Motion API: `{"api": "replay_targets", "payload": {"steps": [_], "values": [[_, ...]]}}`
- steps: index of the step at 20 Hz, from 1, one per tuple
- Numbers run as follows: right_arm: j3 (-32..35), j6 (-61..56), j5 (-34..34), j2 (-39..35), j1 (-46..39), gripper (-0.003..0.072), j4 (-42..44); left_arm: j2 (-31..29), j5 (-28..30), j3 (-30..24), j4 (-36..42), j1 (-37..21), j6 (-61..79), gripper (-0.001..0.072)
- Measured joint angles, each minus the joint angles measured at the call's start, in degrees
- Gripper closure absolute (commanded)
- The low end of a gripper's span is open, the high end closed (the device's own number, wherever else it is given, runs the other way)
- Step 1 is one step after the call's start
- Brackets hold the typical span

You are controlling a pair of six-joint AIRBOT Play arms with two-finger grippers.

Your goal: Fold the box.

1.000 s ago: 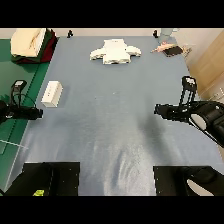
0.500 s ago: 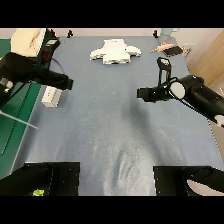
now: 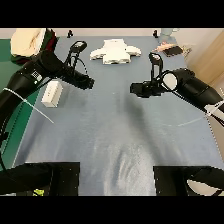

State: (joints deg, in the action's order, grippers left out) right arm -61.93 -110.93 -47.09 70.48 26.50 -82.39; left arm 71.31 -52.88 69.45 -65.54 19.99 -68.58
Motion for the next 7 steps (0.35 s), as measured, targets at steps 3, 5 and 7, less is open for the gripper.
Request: {"api": "replay_targets", "payload": {"steps": [3,5,7], "values": [[-0.15,0.09,0.02,0.13,0.0,0.0681,0.13,0.24,0.24,0.15,-0.09,0.13,-0.11,0.0693],[-0.17,0.2,0.0,0.2,0.0,0.0681,0.2,0.35,0.26,0.17,0.0,0.26,-0.22,0.0692],[-0.2,0.22,0.02,0.2,0.0,0.0681,0.28,0.37,0.26,0.17,0.0,0.31,-0.24,0.0693]]}}
